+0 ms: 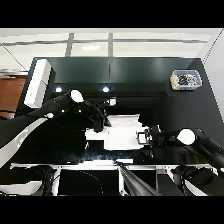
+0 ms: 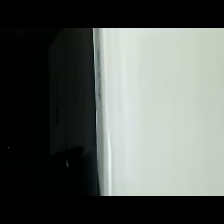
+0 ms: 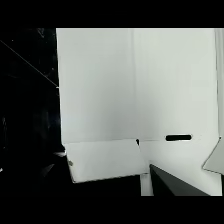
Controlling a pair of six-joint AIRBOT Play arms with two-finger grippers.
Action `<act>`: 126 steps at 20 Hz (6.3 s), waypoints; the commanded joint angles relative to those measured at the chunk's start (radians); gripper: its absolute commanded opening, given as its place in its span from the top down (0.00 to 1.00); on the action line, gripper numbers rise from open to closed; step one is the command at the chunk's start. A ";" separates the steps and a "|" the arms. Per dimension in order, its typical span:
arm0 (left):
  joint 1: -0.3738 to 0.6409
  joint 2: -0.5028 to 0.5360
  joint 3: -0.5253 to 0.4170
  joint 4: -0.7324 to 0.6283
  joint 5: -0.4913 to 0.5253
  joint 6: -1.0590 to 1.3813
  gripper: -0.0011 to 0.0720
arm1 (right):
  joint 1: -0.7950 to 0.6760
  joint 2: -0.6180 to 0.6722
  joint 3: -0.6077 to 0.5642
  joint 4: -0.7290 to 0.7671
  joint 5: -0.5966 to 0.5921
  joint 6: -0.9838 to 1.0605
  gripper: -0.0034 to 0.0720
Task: Fold the box and place the chain.
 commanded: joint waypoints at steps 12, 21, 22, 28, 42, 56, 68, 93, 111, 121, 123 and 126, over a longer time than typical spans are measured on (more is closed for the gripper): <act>0.000 -0.002 0.001 0.000 -0.004 0.000 0.95 | 0.026 -0.005 -0.053 0.086 -0.109 -0.022 0.02; 0.000 -0.002 0.001 -0.001 -0.004 0.000 0.95 | 0.025 -0.004 -0.043 0.233 -0.199 -0.024 0.02; 0.000 -0.002 0.001 -0.001 -0.004 0.000 0.95 | 0.025 -0.004 -0.027 0.233 -0.198 -0.020 0.02; 0.000 -0.002 0.001 -0.003 -0.011 0.000 0.95 | -0.039 -0.003 0.051 0.201 -0.214 -0.010 0.02; -0.043 0.036 0.002 0.130 0.045 -0.001 0.95 | -0.113 -0.038 0.056 0.347 -0.227 -0.082 0.02; -0.043 0.036 0.002 0.129 0.044 0.000 0.95 | -0.110 -0.199 0.056 0.442 -0.127 -0.369 0.02; -0.043 0.036 0.002 0.126 0.044 0.000 0.95 | -0.106 -0.266 0.056 0.422 -0.152 -0.408 0.02; 0.006 0.063 0.080 0.349 -0.136 -0.439 0.01 | -0.051 -0.290 0.059 0.416 -0.196 -0.406 0.34; 0.285 0.726 -0.500 -0.274 0.059 -0.600 0.95 | -0.052 -0.290 0.059 0.417 -0.196 -0.406 0.34; -0.056 0.544 -0.565 -0.671 0.377 -0.375 0.95 | -0.052 -0.290 0.059 0.417 -0.196 -0.406 0.34; -0.094 0.489 -0.545 -0.817 0.488 -0.211 0.95 | -0.052 -0.290 0.059 0.417 -0.196 -0.406 0.34; -0.113 0.403 -0.459 -0.864 0.551 -0.115 0.95 | -0.051 -0.290 0.059 0.417 -0.196 -0.406 0.34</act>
